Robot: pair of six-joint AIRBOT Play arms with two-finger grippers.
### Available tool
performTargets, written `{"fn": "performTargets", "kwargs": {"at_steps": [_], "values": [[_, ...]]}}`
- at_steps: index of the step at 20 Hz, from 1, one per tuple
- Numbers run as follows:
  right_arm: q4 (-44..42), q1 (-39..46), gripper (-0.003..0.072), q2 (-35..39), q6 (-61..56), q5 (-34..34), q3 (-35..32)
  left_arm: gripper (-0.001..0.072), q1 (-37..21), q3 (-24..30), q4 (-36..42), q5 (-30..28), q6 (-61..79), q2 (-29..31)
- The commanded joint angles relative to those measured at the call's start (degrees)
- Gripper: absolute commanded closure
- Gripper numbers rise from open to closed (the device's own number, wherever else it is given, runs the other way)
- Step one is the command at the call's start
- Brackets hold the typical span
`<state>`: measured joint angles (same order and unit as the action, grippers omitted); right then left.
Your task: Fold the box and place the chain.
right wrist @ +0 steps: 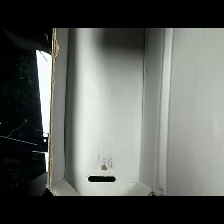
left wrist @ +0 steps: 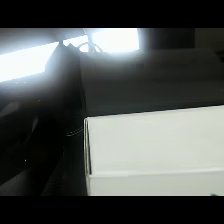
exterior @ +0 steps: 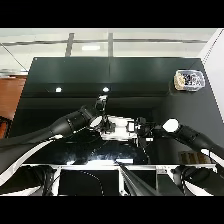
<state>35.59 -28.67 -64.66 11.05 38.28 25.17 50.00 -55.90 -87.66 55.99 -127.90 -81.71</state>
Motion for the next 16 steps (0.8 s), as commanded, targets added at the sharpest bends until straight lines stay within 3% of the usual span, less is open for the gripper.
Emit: {"fn": "performTargets", "kwargs": {"at_steps": [1,4,5,6,16], "values": [[-0.02,-0.04,0.0272,-0.04,-0.07,-0.17,-0.02,0.022,-0.04,-0.04,-0.13,0.26,-0.09,-0.09],[-0.02,-0.04,0.0272,-0.04,-0.07,-0.17,-0.02,0.0231,-0.02,-0.04,0.07,0.28,-2.47,-0.28],[-0.02,-0.04,0.0272,-0.04,-0.07,-0.17,-0.02,0.0319,-0.02,-0.04,0.09,0.31,-2.64,-0.28],[-0.02,-0.04,0.0272,-0.04,-0.04,-0.17,-0.02,0.0481,-0.02,-0.04,0.07,0.26,-2.62,-0.28],[-0.02,-0.04,0.0272,-0.04,-0.04,-0.2,-0.02,0.0495,0.0,-0.04,-0.39,0.87,-2.62,-0.35]]}}
